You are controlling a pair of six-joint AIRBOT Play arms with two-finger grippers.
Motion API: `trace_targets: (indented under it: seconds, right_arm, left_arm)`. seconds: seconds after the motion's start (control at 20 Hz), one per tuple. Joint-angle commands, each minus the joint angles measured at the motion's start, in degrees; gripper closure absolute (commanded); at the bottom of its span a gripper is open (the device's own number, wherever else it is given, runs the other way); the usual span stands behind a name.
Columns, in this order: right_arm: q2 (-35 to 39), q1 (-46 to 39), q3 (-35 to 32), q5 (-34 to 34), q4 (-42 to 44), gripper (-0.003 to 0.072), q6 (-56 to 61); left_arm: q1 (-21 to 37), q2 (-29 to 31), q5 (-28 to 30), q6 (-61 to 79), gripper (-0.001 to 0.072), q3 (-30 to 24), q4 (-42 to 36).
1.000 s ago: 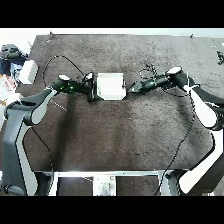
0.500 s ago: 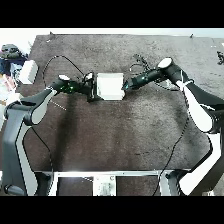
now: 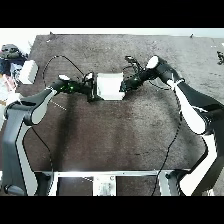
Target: Fold the box and place the chain.
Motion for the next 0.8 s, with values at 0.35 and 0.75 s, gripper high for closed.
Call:
trace_targets:
  seconds: [0.35,0.75]
  right_arm:
    - [-1.3,5.0,2.0,-2.5,-18.8,0.0226,14.6]
    - [-6.5,10.1,11.5,4.8,-31.7,0.0227,28.2]
  left_arm:
    - [0.0,0.0,0.0,0.0,0.0535,0.0,0.0]
    - [0.0,0.0,0.0,0.0,0.0535,0.0,0.0]
